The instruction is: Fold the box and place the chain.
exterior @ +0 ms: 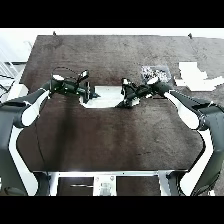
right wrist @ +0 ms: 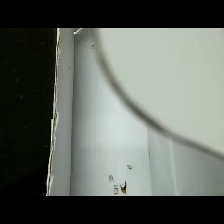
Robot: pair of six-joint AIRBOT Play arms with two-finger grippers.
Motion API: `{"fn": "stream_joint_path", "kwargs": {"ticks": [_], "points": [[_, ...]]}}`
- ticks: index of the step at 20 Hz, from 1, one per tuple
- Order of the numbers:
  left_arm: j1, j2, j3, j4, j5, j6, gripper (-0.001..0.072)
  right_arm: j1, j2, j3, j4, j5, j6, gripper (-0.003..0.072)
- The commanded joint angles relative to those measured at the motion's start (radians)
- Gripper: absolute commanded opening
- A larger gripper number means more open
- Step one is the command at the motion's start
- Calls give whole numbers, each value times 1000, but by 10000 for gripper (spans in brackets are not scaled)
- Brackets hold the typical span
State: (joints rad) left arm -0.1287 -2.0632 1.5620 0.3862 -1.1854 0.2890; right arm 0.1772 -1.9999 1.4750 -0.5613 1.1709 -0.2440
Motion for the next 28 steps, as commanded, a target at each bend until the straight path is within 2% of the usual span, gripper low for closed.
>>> {"fn": "stream_joint_path", "kwargs": {"ticks": [1,28], "points": [[1,1,0,0,0,0,19,0,-1,-1,2,2,8,579],[1,1,-1,-6,-22,0,19,0,-1,-1,3,2,8,579]]}}
